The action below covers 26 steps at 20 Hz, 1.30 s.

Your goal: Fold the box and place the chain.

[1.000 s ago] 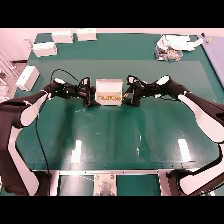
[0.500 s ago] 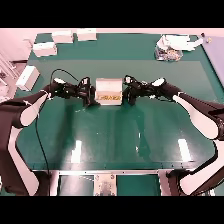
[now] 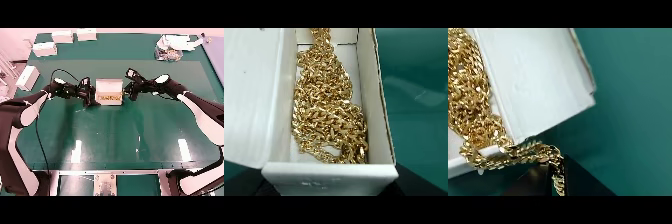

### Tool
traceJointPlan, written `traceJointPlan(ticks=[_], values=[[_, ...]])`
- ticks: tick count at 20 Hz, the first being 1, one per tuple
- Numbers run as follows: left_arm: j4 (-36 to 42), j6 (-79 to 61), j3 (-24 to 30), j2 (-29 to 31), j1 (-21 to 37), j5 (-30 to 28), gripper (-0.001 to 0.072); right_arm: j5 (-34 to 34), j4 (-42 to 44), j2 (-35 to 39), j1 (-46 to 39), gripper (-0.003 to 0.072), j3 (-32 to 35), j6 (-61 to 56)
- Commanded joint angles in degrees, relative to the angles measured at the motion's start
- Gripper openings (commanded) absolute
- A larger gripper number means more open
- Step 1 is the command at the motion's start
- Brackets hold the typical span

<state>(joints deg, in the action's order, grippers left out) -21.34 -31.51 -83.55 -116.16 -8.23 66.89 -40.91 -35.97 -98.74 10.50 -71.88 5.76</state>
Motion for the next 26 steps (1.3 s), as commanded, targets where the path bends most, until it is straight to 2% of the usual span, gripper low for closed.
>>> traceJointPlan(ticks=[1,7,10,17,22,26], values=[[-0.02,0.00,0.00,0.02,0.07,0.00,0.0484,0.00,0.87,3.82,0.11,0.0012,-0.02,-4.48],[-0.02,0.00,0.00,0.02,0.07,0.00,0.0484,-0.02,0.85,9.70,0.11,0.0011,0.02,-10.64],[-0.02,0.00,0.00,0.02,0.07,-0.02,0.0484,-0.04,0.81,14.88,0.50,0.0011,0.94,-13.09],[-0.02,0.00,0.00,0.02,0.07,-0.02,0.0484,1.07,0.83,26.64,7.41,0.0011,1.77,-13.79],[-0.02,0.00,0.00,0.02,0.07,-0.02,0.0484,7.80,0.85,29.05,13.07,0.0011,1.49,-13.73],[-0.02,0.00,0.00,0.02,0.07,0.00,0.0484,8.35,0.81,29.00,14.88,0.0011,1.73,-13.75]])
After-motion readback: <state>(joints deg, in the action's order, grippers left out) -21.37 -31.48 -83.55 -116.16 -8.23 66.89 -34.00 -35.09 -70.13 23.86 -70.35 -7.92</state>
